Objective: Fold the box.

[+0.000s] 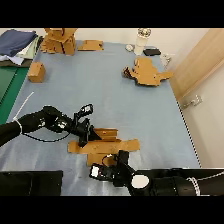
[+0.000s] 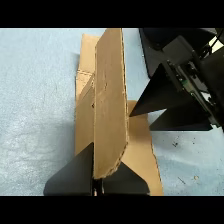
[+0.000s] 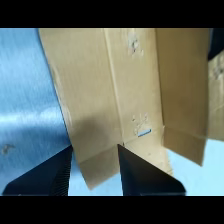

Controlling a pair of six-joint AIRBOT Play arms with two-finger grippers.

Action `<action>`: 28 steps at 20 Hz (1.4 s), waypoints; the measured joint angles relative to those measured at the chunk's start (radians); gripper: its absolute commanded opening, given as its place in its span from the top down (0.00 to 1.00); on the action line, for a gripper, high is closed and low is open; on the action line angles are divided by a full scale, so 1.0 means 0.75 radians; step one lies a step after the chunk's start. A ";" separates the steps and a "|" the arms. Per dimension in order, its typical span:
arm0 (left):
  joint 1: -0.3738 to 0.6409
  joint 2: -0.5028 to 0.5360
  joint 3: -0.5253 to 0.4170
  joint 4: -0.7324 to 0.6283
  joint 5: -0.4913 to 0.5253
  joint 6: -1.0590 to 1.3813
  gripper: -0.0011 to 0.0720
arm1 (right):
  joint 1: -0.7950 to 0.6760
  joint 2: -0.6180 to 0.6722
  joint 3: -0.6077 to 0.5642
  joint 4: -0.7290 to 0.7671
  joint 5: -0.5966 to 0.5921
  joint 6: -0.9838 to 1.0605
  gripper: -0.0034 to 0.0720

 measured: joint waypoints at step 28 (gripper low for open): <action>0.000 0.000 -0.001 0.001 -0.001 0.000 0.97 | -0.285 0.427 -0.184 -0.186 0.155 0.005 0.01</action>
